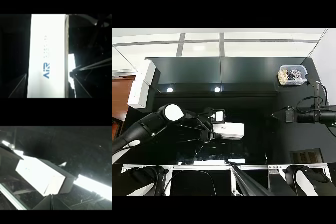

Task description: Fold the box and place the chain.

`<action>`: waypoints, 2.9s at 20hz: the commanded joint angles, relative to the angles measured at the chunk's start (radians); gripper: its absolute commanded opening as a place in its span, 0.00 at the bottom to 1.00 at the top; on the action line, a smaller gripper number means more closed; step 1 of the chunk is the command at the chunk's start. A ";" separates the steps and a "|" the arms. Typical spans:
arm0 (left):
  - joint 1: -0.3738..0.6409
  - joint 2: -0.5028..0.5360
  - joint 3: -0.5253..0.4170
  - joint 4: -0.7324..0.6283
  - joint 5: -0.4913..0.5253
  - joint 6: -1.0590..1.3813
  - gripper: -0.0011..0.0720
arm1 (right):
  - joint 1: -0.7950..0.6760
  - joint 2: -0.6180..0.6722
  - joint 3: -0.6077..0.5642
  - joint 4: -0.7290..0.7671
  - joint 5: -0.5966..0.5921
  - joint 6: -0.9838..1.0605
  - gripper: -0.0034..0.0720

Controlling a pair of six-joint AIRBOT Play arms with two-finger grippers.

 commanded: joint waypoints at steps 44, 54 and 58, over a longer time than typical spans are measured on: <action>-0.006 -0.094 -0.003 -0.085 -0.001 -0.018 0.98 | -0.001 0.001 0.000 0.000 -0.016 0.000 0.06; -0.005 -0.098 0.049 -0.079 0.020 -0.017 0.98 | -0.001 0.000 0.000 0.000 -0.016 0.000 0.06; -0.005 -0.099 0.051 -0.079 -0.002 -0.025 0.98 | -0.001 0.001 0.000 0.000 -0.016 0.000 0.06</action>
